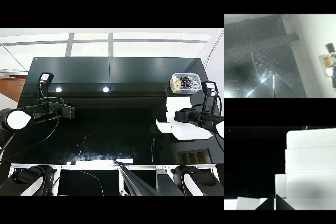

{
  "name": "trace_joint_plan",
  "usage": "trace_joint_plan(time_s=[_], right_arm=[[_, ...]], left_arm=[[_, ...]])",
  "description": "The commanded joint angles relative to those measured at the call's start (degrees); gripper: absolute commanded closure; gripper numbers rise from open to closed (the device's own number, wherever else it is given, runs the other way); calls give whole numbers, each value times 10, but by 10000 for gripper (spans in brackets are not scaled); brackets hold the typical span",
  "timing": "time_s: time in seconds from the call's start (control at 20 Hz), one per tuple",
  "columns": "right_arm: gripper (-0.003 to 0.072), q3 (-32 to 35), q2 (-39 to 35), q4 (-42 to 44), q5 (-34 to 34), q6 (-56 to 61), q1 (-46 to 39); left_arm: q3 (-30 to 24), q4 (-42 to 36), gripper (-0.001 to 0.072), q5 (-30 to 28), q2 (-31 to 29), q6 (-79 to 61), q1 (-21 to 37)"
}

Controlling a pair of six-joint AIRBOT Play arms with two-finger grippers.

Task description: Fold the box and place the chain.

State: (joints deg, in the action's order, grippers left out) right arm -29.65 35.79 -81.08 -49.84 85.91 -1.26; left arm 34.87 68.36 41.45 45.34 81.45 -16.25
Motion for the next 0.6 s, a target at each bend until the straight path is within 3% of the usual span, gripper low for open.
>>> trace_joint_plan(time_s=[0.0,0.3,0.55], right_arm=[[645,0,0,0,0,0,0],[645,0,0,0,0,0,0],[645,0,0,0,0,0,0]], left_arm=[[0,0,678,2,0,0,0],[0,0,678,2,1,0,0],[0,-61,678,4,11,3,0]])
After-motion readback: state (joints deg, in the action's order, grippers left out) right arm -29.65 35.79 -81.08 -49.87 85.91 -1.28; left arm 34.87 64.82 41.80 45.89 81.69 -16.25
